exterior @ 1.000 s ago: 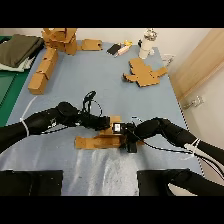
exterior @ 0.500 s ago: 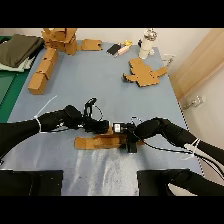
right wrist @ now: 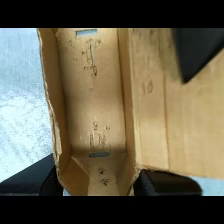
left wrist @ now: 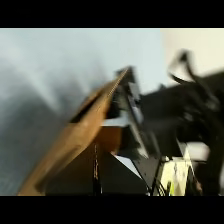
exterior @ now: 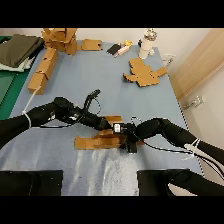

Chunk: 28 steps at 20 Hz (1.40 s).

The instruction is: Fold the box.

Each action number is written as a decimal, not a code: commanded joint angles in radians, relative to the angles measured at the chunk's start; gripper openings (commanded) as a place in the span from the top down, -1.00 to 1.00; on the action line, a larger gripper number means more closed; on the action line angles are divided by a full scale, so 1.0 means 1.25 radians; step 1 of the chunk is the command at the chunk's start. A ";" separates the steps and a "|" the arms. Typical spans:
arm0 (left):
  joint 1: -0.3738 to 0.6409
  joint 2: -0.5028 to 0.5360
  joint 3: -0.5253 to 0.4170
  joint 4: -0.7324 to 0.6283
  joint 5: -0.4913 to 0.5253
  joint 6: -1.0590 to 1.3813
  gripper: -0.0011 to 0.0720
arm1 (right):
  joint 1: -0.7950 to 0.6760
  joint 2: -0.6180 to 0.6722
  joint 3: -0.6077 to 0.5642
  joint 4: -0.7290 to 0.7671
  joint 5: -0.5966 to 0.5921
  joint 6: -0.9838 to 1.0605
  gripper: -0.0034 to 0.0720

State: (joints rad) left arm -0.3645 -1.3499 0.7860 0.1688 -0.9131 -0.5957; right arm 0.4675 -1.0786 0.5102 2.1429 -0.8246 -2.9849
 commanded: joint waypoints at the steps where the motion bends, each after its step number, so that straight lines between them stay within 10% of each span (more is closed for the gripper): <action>1: 0.076 0.044 -0.041 -0.037 -0.173 0.231 0.95 | 0.001 0.000 0.000 0.000 0.002 0.000 -0.44; 6: 0.072 0.167 -0.164 0.041 -0.129 0.309 0.95 | 0.001 0.000 0.000 0.000 0.002 0.000 -0.44; 13: -0.134 0.438 -0.228 0.239 0.251 0.318 0.94 | 0.001 0.000 0.000 0.000 0.002 0.000 -0.44; 18: -0.134 0.486 -0.378 0.223 0.295 0.537 0.93 | 0.000 0.000 0.000 -0.001 0.003 0.000 -0.44; 19: -0.131 0.486 -0.414 0.155 0.295 0.663 0.61 | 0.000 0.000 0.000 -0.003 0.002 0.000 -0.44; 20: -0.131 0.486 -0.441 0.059 0.299 0.788 -0.33 | 0.000 0.000 0.000 -0.003 0.002 0.000 -0.44; 21: -0.131 0.486 -0.463 -0.051 0.301 0.901 -0.70 | 0.000 0.000 0.000 -0.003 0.002 0.000 -0.44; 28: -0.131 0.455 -0.480 -0.160 0.511 0.890 -0.71 | 0.000 0.000 0.000 -0.004 0.002 0.000 -0.44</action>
